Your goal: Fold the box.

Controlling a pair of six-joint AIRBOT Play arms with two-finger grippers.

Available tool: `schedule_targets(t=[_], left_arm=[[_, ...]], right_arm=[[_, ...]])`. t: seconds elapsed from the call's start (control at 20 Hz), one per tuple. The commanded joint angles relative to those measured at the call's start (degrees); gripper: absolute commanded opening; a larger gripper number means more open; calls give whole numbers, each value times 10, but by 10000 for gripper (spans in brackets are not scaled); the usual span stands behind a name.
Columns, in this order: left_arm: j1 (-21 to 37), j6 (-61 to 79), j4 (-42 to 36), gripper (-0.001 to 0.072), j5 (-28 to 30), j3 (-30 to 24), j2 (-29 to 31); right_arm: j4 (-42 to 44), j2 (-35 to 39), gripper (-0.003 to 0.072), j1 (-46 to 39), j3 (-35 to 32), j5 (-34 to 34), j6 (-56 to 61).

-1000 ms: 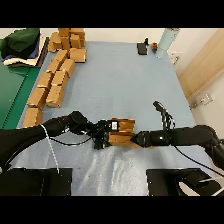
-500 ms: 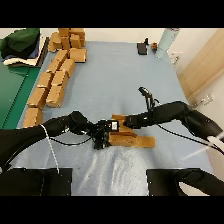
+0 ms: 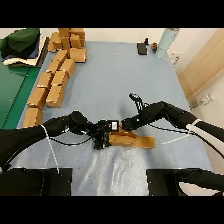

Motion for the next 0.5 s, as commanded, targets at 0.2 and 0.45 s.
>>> schedule_targets(t=[0.2, 0.45], left_arm=[[0, 0, 0, 531, 0, 0, 0], [0, 0, 0, 531, 0, 0, 0]], right_arm=[[-3, 29, 5, 0, 24, 2, -37], [-109, 137, 3, 0, 40, -18, -23]])
